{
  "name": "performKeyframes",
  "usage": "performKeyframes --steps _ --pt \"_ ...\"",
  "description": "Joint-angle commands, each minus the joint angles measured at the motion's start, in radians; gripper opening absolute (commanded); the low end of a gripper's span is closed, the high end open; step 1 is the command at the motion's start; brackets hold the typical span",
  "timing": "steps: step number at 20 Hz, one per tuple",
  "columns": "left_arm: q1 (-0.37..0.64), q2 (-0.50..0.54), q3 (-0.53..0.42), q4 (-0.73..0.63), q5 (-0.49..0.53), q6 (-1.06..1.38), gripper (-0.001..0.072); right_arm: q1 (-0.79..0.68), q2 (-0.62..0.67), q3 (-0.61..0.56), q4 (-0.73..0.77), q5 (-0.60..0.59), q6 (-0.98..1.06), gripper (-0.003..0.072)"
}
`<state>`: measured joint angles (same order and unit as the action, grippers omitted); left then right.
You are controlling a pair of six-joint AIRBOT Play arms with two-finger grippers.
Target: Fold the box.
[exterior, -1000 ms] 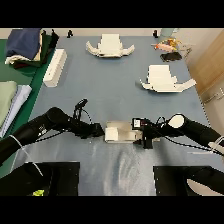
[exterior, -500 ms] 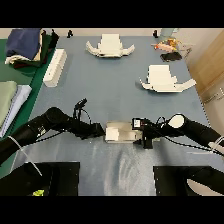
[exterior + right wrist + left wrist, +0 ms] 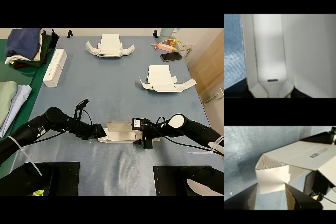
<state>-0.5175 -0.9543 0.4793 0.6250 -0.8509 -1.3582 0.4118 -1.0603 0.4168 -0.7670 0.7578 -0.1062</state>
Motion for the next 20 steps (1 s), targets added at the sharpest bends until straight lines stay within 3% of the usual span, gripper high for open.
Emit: performKeyframes --steps 1,9,11,12,14,18,20 --pt "0.000 0.000 0.000 -0.006 0.008 0.013 0.0526 0.001 0.001 0.000 0.000 0.000 0.000 0.0505" --pt "-0.006 -0.008 0.000 -0.153 0.052 0.091 0.0524 0.001 0.001 0.000 0.000 0.000 0.000 0.0504" --pt "-0.051 -0.010 0.002 -0.155 0.104 0.080 0.0522 0.001 0.001 0.000 0.000 0.000 0.000 0.0504" --pt "-0.088 -0.010 0.004 -0.153 0.140 0.076 0.0453 0.001 0.001 0.000 0.001 0.000 0.000 0.0505" --pt "-0.148 -0.010 0.008 -0.149 0.198 0.068 0.0453 0.001 0.001 0.000 0.001 0.000 0.000 0.0504" --pt "-0.179 -0.010 0.012 0.130 0.203 -0.230 0.0453 0.001 0.001 0.000 0.000 0.000 0.000 0.0504" --pt "-0.204 -0.010 0.044 0.249 0.188 -0.322 0.0415 0.001 0.001 0.000 0.000 0.000 0.000 0.0504"
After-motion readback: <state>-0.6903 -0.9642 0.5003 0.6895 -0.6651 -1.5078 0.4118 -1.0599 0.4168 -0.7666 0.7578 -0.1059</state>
